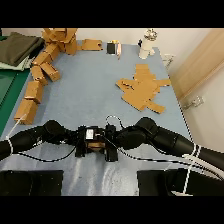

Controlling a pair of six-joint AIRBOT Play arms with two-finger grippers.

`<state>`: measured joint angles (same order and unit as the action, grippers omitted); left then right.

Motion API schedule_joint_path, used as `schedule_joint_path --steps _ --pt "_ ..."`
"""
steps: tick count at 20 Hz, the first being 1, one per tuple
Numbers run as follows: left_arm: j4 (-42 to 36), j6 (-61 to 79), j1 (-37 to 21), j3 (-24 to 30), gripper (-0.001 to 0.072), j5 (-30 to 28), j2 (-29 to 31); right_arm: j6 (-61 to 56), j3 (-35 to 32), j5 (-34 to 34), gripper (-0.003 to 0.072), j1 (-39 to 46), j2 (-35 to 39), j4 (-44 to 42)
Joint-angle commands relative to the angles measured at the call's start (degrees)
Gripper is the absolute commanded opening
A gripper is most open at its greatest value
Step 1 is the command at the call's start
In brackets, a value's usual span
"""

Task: Fold the box.

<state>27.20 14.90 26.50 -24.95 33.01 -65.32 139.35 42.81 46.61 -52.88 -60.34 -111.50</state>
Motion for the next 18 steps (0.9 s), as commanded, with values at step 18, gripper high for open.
schedule_joint_path --steps 18 --pt "0.04 0.04 -0.07 0.0 0.0371 -0.11 -0.04 -2.34 0.15 0.42 0.0158 -0.04 -2.67 -0.04"
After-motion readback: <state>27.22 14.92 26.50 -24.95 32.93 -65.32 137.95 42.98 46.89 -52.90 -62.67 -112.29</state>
